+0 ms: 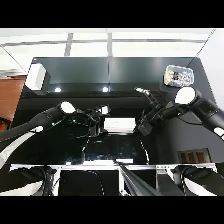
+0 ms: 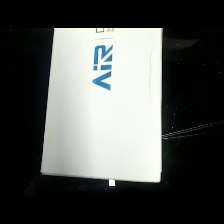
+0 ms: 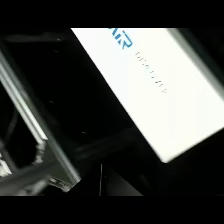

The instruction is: Fold the box and place the chain.

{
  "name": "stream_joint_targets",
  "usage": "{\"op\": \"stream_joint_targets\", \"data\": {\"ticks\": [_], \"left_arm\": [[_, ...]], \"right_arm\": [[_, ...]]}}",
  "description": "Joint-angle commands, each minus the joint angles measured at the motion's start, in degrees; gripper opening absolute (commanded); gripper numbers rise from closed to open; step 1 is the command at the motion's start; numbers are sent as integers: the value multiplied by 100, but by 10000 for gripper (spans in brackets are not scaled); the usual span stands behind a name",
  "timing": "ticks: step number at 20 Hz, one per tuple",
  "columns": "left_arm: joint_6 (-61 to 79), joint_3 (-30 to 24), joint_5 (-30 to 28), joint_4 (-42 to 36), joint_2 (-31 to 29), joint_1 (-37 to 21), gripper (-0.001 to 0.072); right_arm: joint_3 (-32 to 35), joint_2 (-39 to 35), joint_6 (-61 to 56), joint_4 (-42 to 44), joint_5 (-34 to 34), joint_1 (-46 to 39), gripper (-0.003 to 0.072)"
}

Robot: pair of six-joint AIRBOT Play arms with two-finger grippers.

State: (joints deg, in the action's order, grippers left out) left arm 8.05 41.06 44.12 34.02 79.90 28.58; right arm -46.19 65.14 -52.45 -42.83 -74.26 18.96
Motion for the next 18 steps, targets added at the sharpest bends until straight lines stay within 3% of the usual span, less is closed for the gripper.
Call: {"op": "stream_joint_targets", "data": {"ticks": [1, 3, 7, 13, 18], "left_arm": [[2, -2, 2, 2, 2, 2, 463], [2, -2, 0, 2, 2, 2, 463], [2, -2, 0, 0, 2, 2, 463], [2, -2, 0, 0, 2, 2, 463], [2, -2, 0, 0, 2, 2, 463]], "right_arm": [[772, -39, -232, 1867, 846, -63, 14], [1071, 9, -149, 2697, 1541, -63, 14], [1104, 232, -177, 2844, 1952, -63, 14], [1104, 573, -210, 2706, 2155, -63, 14], [1104, 656, -785, 1622, 2243, -63, 14]]}}
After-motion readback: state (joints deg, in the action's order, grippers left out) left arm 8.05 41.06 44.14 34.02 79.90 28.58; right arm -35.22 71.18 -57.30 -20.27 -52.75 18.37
